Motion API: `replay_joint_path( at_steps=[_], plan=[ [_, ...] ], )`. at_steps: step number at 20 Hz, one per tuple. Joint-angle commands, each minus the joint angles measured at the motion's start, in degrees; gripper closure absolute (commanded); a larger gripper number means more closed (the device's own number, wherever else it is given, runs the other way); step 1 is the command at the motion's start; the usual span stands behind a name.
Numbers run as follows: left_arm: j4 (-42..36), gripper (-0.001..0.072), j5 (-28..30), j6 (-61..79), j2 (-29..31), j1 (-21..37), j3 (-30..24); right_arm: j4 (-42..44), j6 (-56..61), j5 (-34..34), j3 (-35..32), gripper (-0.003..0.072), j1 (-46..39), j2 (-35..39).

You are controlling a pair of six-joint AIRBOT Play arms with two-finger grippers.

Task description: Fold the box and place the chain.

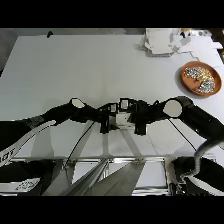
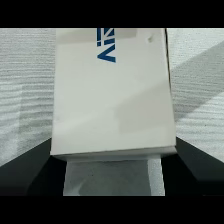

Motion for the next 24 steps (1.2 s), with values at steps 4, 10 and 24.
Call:
replay_joint_path(
  at_steps=[4, 10, 24],
  plan=[
    [0.02, 0.0558, 0.02, 0.0, 0.02, 0.0, -0.02, -0.37, 0.35, 2.86, -0.04, 0.067, 0.04, -1.84],
    [0.02, 0.0558, 0.02, 0.0, 0.02, 0.0, -0.02, -0.59, 0.37, 3.23, -0.2, 0.0671, 0.04, -1.95],
    [0.02, 0.0558, 0.02, 0.0, 0.02, 0.0, -0.02, -1.14, 1.07, -2.19, -4.37, 0.067, 0.04, -2.05]
  ],
)
